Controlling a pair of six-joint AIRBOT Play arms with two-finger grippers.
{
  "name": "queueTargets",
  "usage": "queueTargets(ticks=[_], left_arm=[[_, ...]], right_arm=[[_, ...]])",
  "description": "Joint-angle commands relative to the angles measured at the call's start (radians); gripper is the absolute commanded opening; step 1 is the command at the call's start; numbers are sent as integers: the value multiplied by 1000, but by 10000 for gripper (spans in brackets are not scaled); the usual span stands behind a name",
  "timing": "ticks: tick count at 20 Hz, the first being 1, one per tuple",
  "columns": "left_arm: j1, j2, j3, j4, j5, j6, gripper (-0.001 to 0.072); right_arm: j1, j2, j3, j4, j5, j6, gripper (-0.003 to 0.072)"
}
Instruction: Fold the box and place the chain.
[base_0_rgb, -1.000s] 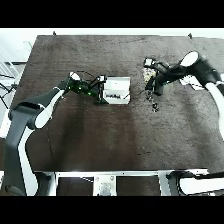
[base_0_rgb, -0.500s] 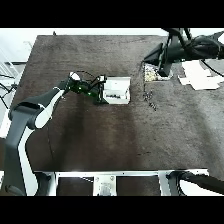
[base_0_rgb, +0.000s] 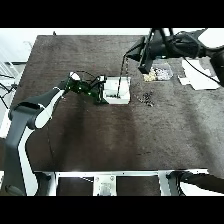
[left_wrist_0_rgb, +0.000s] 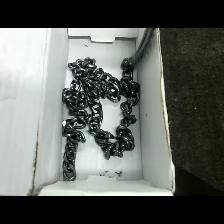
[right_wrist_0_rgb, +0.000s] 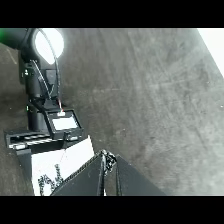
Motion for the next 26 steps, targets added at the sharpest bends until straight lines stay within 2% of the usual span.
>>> queueTargets(ticks=[1, 10, 15, 16, 17, 18, 23, 26], left_arm=[[0, 1, 0, 0, 0, 0, 626], [0, 1, 0, 0, 0, 0, 626], [0, 1, 0, 0, 0, 0, 626], [0, 1, 0, 0, 0, 0, 626], [0, 1, 0, 0, 0, 0, 626], [1, 1, 0, 0, 0, 0, 626], [1, 1, 0, 0, 0, 0, 626], [0, 1, 0, 0, 0, 0, 625]], right_arm=[[22, -69, 1, 3, -30, 5, 3], [65, -364, 1, 2, -19, 23, 2], [63, -404, 2, -51, 8, 24, 6], [59, -402, 2, -65, 9, 24, 147], [51, -399, 2, -81, 19, 25, 408], [40, -391, 2, -93, 48, 27, 519], [-106, -342, 2, -106, 269, 54, 516], [-209, -347, -18, -112, 296, 16, 516]])
